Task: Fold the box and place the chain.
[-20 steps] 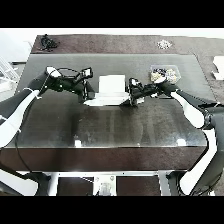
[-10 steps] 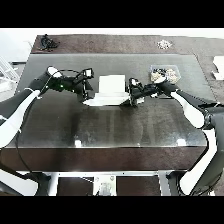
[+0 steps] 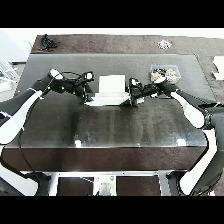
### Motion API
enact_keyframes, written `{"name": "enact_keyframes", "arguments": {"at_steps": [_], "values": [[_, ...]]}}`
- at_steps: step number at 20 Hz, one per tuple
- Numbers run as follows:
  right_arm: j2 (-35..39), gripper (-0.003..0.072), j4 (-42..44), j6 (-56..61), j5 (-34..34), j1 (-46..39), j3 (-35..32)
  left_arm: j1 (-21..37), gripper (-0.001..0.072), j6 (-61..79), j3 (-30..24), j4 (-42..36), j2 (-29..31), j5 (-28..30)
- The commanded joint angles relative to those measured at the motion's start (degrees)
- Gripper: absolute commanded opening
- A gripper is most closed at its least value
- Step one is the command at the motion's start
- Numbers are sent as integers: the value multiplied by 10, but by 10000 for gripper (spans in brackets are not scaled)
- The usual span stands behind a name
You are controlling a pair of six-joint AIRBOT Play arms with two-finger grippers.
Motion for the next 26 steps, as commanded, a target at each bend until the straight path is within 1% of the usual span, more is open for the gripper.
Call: {"name": "enact_keyframes", "arguments": {"at_steps": [1,4,7,11,15,16,23,25,26], "values": [[0,573,0,0,0,0,0,-1,487,2,0,-8,-5,-6],[0,573,0,0,0,0,0,-2,487,6,0,-21,-5,10],[0,573,0,0,0,0,0,-4,466,6,0,-24,-5,7],[0,573,0,0,0,0,0,-13,466,21,2,-23,-8,13],[0,574,0,0,0,0,0,-13,466,-6,30,-7,-33,-22],[0,573,0,0,0,0,0,-13,466,-12,34,-9,-35,-23],[0,573,0,0,0,0,0,-13,466,-25,37,-19,-35,-46],[0,573,0,0,0,0,0,-13,300,-26,37,-27,-35,-48],[0,574,0,0,0,0,0,-13,298,-25,37,-37,-35,-48]]}}
